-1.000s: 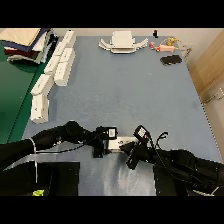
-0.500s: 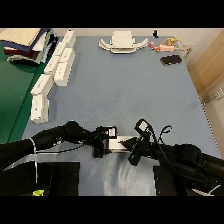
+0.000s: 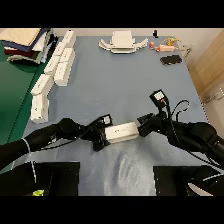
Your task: Fold the box.
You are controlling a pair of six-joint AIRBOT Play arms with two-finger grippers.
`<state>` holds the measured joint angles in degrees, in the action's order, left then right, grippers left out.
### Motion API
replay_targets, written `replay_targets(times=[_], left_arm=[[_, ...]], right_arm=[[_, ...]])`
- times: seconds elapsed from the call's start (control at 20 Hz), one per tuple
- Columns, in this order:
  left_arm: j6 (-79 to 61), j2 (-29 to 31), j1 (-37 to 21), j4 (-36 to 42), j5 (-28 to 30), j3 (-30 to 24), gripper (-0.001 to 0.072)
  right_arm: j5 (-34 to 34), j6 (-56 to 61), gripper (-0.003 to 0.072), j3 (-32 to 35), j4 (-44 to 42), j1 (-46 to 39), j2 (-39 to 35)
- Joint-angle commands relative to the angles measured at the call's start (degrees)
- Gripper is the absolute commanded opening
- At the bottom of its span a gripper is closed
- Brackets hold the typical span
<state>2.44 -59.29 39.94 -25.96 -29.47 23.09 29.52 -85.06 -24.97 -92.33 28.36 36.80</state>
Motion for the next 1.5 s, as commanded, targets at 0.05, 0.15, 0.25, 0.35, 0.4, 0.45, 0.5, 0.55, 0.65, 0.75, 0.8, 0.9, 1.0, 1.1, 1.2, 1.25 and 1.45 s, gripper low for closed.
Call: replay_targets(times=[0.05, 0.15, 0.25, 0.35, 0.4, 0.45, 0.5, 0.55, 0.65, 0.75, 0.8, 0.9, 1.0, 1.1, 1.2, 1.25, 1.45], left_arm=[[18.60, 6.84, -13.51, -9.18, 1.05, 0.07, 0.0487], [30.45, 8.66, -21.42, -19.12, 0.50, 0.07, 0.0487], [39.10, 8.96, -28.57, -27.50, 0.26, 0.07, 0.0487], [43.39, 8.90, -34.75, -29.62, 1.07, 0.07, 0.0487], [43.74, 8.90, -37.20, -29.59, 1.64, 0.07, 0.0487], [43.74, 8.92, -39.47, -29.59, 2.27, 0.07, 0.0487], [44.24, 8.90, -41.29, -29.59, 3.13, 0.07, 0.0487], [45.29, 8.90, -42.93, -29.59, 4.44, 0.07, 0.0487], [46.99, 8.59, -45.18, -29.57, 8.02, 0.09, 0.0487], [47.19, 6.54, -46.51, -29.57, 11.08, 0.74, 0.0487], [47.19, 4.50, -46.80, -29.51, 11.32, 1.81, 0.0487], [48.11, -0.42, -46.75, -29.33, 11.30, 5.03, 0.0487], [48.63, -5.51, -46.75, -29.35, 11.43, 9.44, 0.0487], [48.61, -10.56, -46.75, -29.38, 11.58, 14.32, 0.0487], [48.61, -15.63, -46.71, -29.35, 11.50, 19.34, 0.0487], [48.61, -18.23, -46.71, -29.35, 11.37, 21.97, 0.0487], [48.59, -25.88, -46.69, -29.14, 9.64, 30.91, 0.0487]], right_arm=[[3.10, 1.75, 0.0005, -1.20, 1.49, -4.46, 0.98], [3.08, 1.75, 0.0005, -1.20, 1.49, -4.46, 1.55], [3.06, 1.73, 0.0005, -1.20, 1.49, -4.46, 2.47], [3.04, 1.73, 0.0004, -1.20, 1.49, -4.46, 3.67], [2.99, 1.73, 0.0004, -1.20, 1.46, -4.46, 4.33], [2.95, 1.73, 0.0005, -1.20, 1.44, -4.44, 4.92], [2.95, 1.70, 0.0004, -1.20, 1.44, -4.44, 5.46], [2.93, 1.70, 0.0004, -1.20, 1.44, -4.44, 5.81], [2.21, 1.70, 0.0005, -1.20, 1.27, -4.44, 6.12], [0.72, 1.73, 0.0004, -1.20, 0.76, -4.44, 6.10], [0.31, 1.73, 0.0004, -1.20, 0.63, -4.44, 6.10], [-0.02, 1.70, 0.0005, -1.20, 0.59, -4.44, 6.10], [-0.17, 1.68, 0.0005, -1.20, 0.59, -4.44, 6.10], [-0.17, 1.68, 0.0005, -1.20, 0.59, -4.44, 6.10], [-0.24, 1.68, 0.0004, -1.20, 0.61, -4.44, 6.10], [-0.42, 1.68, 0.0004, -1.20, 0.61, -4.44, 6.10], [-0.81, 1.68, 0.0004, -1.20, 0.61, -4.44, 6.10]])
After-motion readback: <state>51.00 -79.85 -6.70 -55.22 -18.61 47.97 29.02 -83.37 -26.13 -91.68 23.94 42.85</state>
